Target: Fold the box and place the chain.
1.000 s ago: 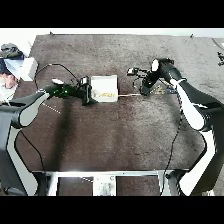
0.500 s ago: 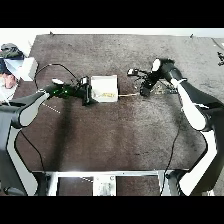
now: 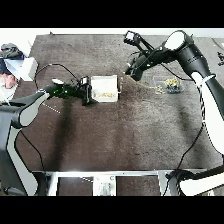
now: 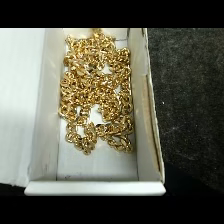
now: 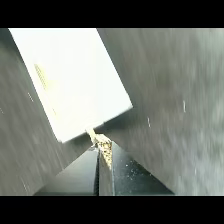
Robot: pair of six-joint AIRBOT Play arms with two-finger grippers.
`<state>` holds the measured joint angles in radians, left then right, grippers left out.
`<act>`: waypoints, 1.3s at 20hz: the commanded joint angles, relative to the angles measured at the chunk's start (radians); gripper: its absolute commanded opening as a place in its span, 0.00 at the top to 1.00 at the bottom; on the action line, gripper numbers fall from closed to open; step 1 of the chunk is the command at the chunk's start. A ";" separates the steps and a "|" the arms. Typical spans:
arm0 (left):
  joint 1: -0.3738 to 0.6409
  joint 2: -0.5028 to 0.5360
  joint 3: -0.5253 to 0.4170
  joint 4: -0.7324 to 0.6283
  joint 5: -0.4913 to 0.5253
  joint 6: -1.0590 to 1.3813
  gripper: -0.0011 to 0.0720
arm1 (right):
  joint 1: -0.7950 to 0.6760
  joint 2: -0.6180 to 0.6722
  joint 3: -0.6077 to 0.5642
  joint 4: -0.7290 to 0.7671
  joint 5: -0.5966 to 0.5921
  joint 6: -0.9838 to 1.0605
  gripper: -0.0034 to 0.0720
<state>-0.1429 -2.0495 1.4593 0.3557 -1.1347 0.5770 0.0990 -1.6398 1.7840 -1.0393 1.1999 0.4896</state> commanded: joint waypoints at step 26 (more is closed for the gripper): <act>0.000 -0.001 0.000 0.000 0.000 0.000 0.61 | -0.190 -0.218 -0.014 -0.448 0.127 0.085 0.47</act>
<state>-0.1429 -2.0495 1.4593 0.3553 -1.1347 0.5770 -0.0669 -1.8175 1.7702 -1.4303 1.2911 0.6235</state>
